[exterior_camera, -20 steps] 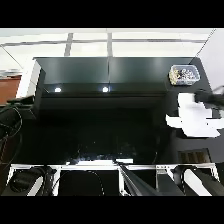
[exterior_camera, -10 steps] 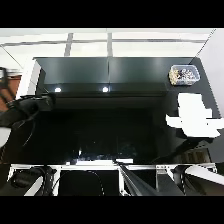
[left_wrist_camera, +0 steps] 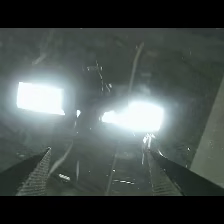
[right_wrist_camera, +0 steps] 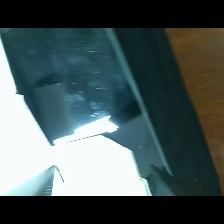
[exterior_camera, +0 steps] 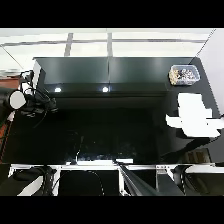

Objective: Fold the box and place the chain.

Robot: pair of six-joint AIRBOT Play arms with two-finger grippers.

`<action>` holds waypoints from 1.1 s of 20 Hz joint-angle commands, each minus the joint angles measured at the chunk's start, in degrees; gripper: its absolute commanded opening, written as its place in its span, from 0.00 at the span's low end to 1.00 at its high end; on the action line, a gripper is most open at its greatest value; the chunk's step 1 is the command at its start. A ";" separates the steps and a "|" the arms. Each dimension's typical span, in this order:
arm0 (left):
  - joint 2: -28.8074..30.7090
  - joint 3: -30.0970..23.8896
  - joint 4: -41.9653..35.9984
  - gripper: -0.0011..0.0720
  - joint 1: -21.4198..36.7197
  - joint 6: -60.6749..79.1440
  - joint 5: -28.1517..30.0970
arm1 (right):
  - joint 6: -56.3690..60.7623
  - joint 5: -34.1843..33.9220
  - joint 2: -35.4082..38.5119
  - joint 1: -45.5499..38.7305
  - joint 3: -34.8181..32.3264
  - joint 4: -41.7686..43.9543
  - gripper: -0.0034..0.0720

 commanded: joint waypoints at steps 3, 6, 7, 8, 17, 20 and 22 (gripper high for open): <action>-1.33 0.87 -0.63 0.98 0.02 -1.01 0.44 | -2.75 5.07 -0.46 1.66 0.55 1.16 0.16; -1.33 0.85 -0.63 0.98 0.02 -0.90 0.50 | -2.12 5.33 4.00 3.98 0.00 -1.03 0.05; -1.33 0.85 -0.66 0.98 0.00 -0.50 0.59 | -1.11 4.11 6.43 4.81 -1.36 1.14 0.05; -1.33 0.85 -0.68 0.98 -0.07 -0.09 0.74 | -0.63 3.26 8.81 5.84 -3.15 3.82 0.05; -3.91 0.72 -14.73 0.98 -6.84 9.53 13.86 | 4.20 -15.39 36.15 32.61 -32.28 18.69 0.05; -8.13 0.76 -25.86 0.98 -10.45 15.78 20.00 | 5.18 -29.53 43.95 45.77 -43.15 28.06 0.05; -11.61 1.16 -41.40 0.98 -9.88 27.50 22.34 | 6.03 -36.68 45.31 54.82 -47.71 30.84 0.05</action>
